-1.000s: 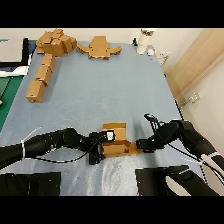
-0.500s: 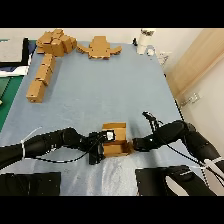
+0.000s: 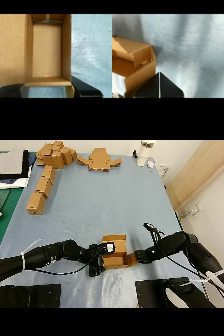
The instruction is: Fold the box.
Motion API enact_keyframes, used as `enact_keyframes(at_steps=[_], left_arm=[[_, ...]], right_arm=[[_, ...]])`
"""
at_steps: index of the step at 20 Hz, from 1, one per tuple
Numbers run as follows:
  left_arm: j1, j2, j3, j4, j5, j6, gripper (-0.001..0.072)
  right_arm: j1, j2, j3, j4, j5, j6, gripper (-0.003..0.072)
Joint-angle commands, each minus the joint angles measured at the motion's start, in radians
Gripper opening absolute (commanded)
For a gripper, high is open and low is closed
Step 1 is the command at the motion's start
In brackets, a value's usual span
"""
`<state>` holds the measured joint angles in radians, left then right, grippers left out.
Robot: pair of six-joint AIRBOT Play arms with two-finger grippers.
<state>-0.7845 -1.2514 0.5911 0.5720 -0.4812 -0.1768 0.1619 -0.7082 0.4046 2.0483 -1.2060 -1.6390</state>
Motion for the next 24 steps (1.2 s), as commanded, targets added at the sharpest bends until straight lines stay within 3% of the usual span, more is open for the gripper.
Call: enact_keyframes(at_steps=[1, 2, 4, 9, 11, 24], left_arm=[[0.000, 0.000, 0.000, 0.001, 0.000, 0.001, 0.0403], [0.000, 0.000, 0.000, 0.001, 0.000, 0.001, 0.0403], [0.000, 0.000, 0.000, 0.001, 0.000, 0.001, 0.0403], [0.000, 0.000, 0.000, 0.000, 0.000, 0.001, 0.0403], [0.000, 0.000, 0.000, 0.001, 0.000, 0.001, 0.0403], [0.000, 0.000, 0.000, 0.001, 0.000, 0.001, 0.0403]], right_arm=[[0.001, 0.001, 0.035, 0.008, 0.001, -0.004, 0.0027], [0.001, 0.001, 0.036, 0.013, 0.001, -0.004, 0.0027], [0.002, 0.001, 0.035, 0.017, 0.001, -0.003, 0.0234], [0.007, 0.001, 0.035, 0.044, -0.003, -0.004, 0.0245], [0.026, 0.001, 0.035, 0.058, -0.002, -0.004, 0.0381], [0.033, -0.002, 0.049, 0.078, -0.018, -0.003, 0.0380]])
